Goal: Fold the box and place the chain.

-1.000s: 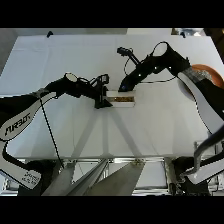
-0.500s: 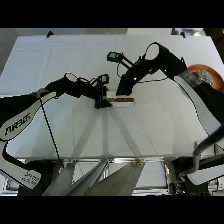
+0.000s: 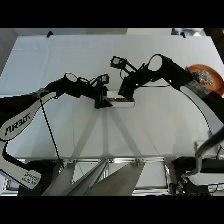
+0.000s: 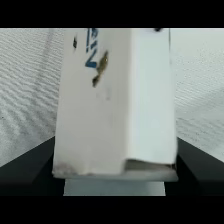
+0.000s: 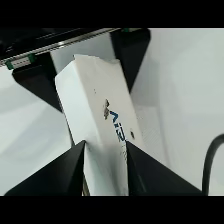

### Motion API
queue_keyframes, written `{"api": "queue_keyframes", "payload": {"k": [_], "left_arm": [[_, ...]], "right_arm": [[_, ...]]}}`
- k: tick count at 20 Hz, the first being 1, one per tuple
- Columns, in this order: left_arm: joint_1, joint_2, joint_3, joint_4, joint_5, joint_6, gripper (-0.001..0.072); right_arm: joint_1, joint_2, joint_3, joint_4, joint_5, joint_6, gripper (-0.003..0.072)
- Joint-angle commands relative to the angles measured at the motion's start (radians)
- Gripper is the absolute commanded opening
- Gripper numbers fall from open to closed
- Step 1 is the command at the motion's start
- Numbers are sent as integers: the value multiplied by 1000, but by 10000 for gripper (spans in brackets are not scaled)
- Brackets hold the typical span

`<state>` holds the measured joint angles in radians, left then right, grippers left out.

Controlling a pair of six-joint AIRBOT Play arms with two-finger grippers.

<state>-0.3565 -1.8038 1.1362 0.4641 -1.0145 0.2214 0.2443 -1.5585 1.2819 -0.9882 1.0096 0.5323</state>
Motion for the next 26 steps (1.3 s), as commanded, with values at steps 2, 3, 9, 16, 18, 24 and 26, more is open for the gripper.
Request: {"api": "queue_keyframes", "payload": {"k": [2, 3, 9, 16, 18, 24, 26], "left_arm": [[0, 0, 0, 0, 0, 2, 258], [0, 0, 0, 0, 0, 2, 258], [0, 0, 0, 0, 0, 2, 258], [0, 0, 0, 0, 0, 2, 258], [0, 0, 0, 0, 0, 2, 258], [0, 0, 0, 0, 0, 2, 259], [0, 0, 0, 0, 0, 2, 259]], "right_arm": [[2, 58, -123, -13, -122, -21, 224], [5, 58, -136, -13, -120, -22, 223], [23, 58, -187, -17, -109, -25, 224], [23, 58, -187, -22, -50, -25, 352], [23, 58, -187, -21, -48, -25, 353], [23, 105, -187, -20, -75, -6, 353], [23, 132, -187, -18, -92, 9, 353]]}}
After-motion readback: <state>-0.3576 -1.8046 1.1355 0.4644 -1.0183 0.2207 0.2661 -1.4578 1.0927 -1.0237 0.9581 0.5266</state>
